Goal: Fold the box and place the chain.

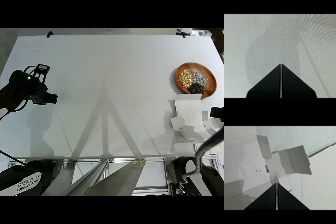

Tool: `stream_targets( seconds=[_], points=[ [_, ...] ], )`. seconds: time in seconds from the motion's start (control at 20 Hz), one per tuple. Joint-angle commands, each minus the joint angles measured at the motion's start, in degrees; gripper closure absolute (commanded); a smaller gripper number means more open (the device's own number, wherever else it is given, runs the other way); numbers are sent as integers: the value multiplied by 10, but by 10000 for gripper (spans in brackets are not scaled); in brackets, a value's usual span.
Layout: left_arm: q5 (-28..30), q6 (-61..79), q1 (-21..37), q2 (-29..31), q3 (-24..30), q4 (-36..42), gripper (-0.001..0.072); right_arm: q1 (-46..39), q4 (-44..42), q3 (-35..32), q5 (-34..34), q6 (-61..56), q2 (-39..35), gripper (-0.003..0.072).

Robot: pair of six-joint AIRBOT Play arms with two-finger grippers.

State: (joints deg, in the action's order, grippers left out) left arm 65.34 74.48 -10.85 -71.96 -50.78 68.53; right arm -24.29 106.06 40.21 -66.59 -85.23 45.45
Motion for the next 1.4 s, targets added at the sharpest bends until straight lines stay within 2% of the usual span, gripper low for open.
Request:
stream_targets(
  seconds=[0.0, 0.05, 0.1, 0.15, 0.2, 0.4, 0.8, 0.85, 1.05, 1.35],
  points=[
    [0, 0, 0, 0, 0, 0, 697, -23, 2, 0, 30, 1, 6, 674],
    [0, 0, 0, 0, 0, 0, 697, -23, 2, 0, 42, 1, 6, 666],
    [0, 0, 0, 0, 0, 0, 697, -23, 2, 0, 50, 1, 6, 605],
    [0, 0, 0, 0, 0, 0, 697, -23, 2, 0, 56, 1, 6, 422],
    [0, 0, 0, 0, 0, 0, 697, -23, 3, 0, 63, 1, 7, 275],
    [0, 0, 0, 0, 0, 0, 697, -23, 30, 0, 92, 0, 25, 272],
    [0, 0, 0, 0, 0, 0, 697, -23, 78, 14, 78, 0, 153, 258],
    [0, 0, 0, 0, 0, 0, 697, -23, 84, 23, 69, 0, 160, 205],
    [0, 0, 0, 0, 0, 0, 697, -23, 123, 54, 26, 3, 162, 205],
    [0, 0, 0, 0, 0, 0, 697, -28, 101, 57, 11, 33, 173, 213]
  ],
)
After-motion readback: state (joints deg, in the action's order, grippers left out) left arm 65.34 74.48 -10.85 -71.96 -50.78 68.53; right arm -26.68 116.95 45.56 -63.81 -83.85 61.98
